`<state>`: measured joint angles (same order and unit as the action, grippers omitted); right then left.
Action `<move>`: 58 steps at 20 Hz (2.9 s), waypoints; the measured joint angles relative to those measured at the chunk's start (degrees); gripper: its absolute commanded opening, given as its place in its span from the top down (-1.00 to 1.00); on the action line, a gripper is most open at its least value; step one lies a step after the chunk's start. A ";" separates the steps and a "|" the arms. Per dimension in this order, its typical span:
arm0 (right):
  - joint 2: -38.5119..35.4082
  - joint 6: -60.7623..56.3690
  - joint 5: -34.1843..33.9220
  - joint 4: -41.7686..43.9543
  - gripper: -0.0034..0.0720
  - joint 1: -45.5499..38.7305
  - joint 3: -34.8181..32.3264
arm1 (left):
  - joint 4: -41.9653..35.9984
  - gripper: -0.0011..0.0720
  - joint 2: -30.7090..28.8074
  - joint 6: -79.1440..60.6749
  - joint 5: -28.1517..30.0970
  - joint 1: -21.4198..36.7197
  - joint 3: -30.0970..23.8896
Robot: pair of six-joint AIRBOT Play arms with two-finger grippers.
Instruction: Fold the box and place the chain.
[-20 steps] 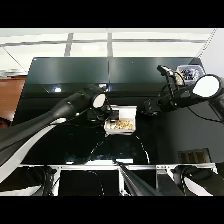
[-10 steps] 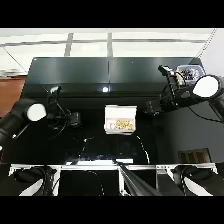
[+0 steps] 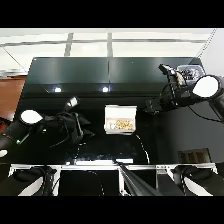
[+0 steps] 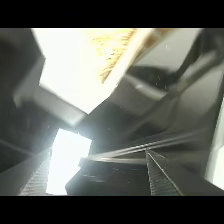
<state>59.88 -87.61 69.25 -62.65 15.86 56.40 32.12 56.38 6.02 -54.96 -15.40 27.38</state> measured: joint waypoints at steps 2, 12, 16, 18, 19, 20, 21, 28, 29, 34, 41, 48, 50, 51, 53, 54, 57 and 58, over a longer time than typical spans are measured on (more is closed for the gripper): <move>0.00 -0.55 -0.13 -0.04 0.27 0.00 0.00 | -0.57 -0.99 1.97 -8.68 2.25 -1.73 0.44; 0.00 -1.57 -1.40 0.02 0.27 0.00 -0.02 | -3.34 -0.99 16.35 -24.09 5.66 -4.46 8.37; 0.00 -1.64 -3.02 0.09 0.27 0.00 -0.02 | -2.47 -0.99 19.19 -24.74 6.40 -6.56 9.64; 0.00 -1.77 -3.41 0.11 0.27 0.00 -0.02 | -2.14 -0.99 20.04 -24.72 6.93 -7.39 10.01; 0.00 -1.77 -3.48 0.11 0.27 0.00 -0.02 | -2.12 -0.99 20.39 -24.59 7.37 -7.65 10.23; 0.00 -1.77 -3.63 0.11 0.27 0.00 -0.02 | -1.99 -0.99 20.72 -24.35 7.61 -7.89 10.49; 0.00 -1.75 -3.67 0.11 0.27 0.00 -0.02 | -1.86 -0.99 21.11 -24.02 7.67 -8.09 10.88; 0.00 -1.73 -3.96 0.00 0.27 0.00 -0.09 | 0.02 -0.99 23.41 -22.34 7.87 -10.19 13.40; 0.00 -1.73 -4.02 -0.02 0.27 0.00 -0.09 | 0.24 -0.99 23.52 -22.27 7.87 -10.49 13.53; 0.02 -1.70 -4.74 -0.04 0.27 0.00 -0.15 | 0.50 -0.99 23.74 -22.14 8.50 -12.17 13.81; 0.81 -1.68 -8.92 -0.74 -0.90 0.00 -0.35 | 0.44 -0.25 23.80 -21.90 10.91 -14.10 13.84; 8.26 2.54 -17.73 1.05 -0.91 0.13 -0.37 | 0.42 -0.25 23.80 -21.84 11.34 -14.32 13.84; 10.62 9.31 -17.81 4.07 -0.91 0.94 -0.37 | 0.42 -0.25 23.80 -21.81 11.39 -14.32 13.84; 11.28 13.88 -17.29 5.18 -0.91 1.44 -0.28 | 0.44 -0.25 23.80 -21.81 11.43 -14.32 13.84; 12.02 25.99 -14.47 6.84 -0.91 2.12 0.61 | 0.44 -0.25 23.80 -21.81 11.47 -14.32 13.84; 12.09 31.67 -12.76 7.43 -0.91 2.25 1.18 | 0.44 -0.25 23.80 -21.81 11.47 -14.32 13.84; 11.96 46.42 -8.85 11.21 -0.91 2.43 2.16 | 0.44 -0.25 23.80 -21.81 11.50 -14.32 13.84; 11.93 50.66 -7.50 12.13 -0.91 2.67 2.12 | 0.44 -0.25 23.80 -21.81 11.50 -14.32 13.84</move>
<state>71.81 -36.95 61.76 -50.52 18.52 58.52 32.56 80.18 -15.79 -43.46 -29.71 41.21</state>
